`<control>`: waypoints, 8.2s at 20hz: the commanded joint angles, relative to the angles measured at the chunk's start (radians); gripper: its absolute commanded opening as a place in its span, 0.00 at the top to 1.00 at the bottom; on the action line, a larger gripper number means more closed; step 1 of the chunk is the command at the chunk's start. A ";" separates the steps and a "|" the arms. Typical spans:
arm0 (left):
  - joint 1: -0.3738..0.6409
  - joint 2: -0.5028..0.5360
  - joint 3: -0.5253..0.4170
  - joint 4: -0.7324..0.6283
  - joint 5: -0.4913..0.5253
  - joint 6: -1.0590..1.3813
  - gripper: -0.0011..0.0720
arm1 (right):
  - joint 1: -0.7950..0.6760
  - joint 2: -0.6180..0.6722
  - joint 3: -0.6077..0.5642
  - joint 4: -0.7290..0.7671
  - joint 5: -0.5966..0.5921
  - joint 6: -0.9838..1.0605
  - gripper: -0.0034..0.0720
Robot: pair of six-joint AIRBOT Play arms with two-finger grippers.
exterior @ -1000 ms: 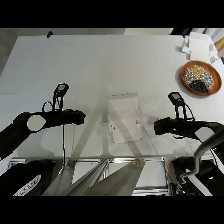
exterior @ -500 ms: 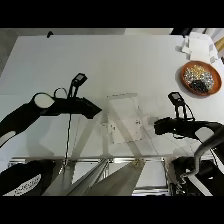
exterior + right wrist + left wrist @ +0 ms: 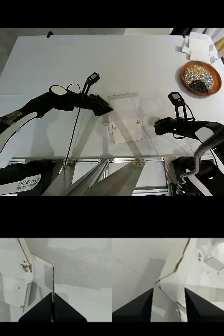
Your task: Fold the box and place the chain.
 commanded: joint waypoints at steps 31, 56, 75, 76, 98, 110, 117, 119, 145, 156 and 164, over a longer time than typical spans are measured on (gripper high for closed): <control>-0.059 -0.119 0.006 -0.085 -0.085 0.588 0.98 | 0.001 0.002 0.000 0.072 0.054 0.000 0.63; -0.097 -0.100 0.006 0.020 0.054 0.710 0.98 | 0.001 0.066 0.034 0.078 0.027 -0.035 0.50; -0.097 -0.100 0.006 0.020 0.054 0.707 0.97 | 0.001 0.066 0.034 0.040 0.028 -0.034 0.50; -0.096 -0.100 0.006 0.019 0.054 0.707 0.97 | 0.001 0.066 0.034 0.040 0.028 -0.034 0.50; -0.096 -0.100 0.006 0.020 0.042 0.707 0.97 | 0.001 0.066 0.034 0.036 0.051 -0.145 0.51; -0.096 -0.100 0.006 0.020 0.042 0.707 0.97 | 0.001 0.066 0.034 0.177 0.063 -0.653 0.94; -0.096 -0.100 0.006 0.020 0.042 0.707 0.97 | 0.006 0.065 0.034 0.205 0.279 -1.360 0.94; -0.096 -0.100 0.006 0.020 0.042 0.707 0.97 | 0.029 0.064 0.034 0.214 0.237 -1.370 0.93; -0.096 -0.100 0.006 0.020 0.042 0.707 0.97 | 0.328 -0.074 -0.129 0.057 -0.305 -1.121 0.07; -0.096 -0.100 0.006 0.020 0.042 0.707 0.97 | 0.319 -0.074 -0.087 0.067 -0.395 -1.021 0.07; -0.096 -0.100 0.006 0.020 0.042 0.707 0.97 | 0.208 -0.131 -0.043 0.172 -0.367 -1.158 0.07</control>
